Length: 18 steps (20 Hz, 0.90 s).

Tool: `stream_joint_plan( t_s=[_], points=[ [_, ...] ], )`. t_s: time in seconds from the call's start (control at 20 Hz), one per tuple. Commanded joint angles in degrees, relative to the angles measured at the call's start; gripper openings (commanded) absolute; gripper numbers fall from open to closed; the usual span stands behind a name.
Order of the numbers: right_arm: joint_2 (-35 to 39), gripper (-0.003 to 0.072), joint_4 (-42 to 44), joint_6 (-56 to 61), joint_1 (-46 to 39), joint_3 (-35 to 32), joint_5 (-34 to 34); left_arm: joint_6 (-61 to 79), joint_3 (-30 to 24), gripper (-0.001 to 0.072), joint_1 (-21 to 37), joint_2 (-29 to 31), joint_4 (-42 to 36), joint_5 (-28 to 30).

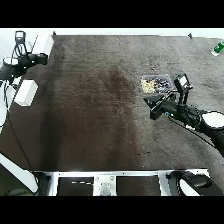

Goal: Fold the box and place the chain.

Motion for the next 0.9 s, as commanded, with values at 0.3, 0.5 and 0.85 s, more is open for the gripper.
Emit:
stream_joint_plan(
  t_s=[0.3, 0.5, 0.85],
  points=[
    [0.0, 0.0009, 1.5, -0.1, -0.2, 0.0, 0.0, -11.0, -2.6, 0.0018, 1.0, -3.5, 5.1, -0.6],
    [0.0, 0.0009, 1.5, 0.0, -0.2, 0.0, 0.0, -24.5, -2.6, 0.0018, 1.0, -3.6, 21.2, -2.3],
    [0.0, 0.0009, 1.6, -0.1, -0.2, 0.0, 0.0, -25.0, -2.3, 0.0029, 1.0, -3.6, 23.7, -4.2]
  ],
)
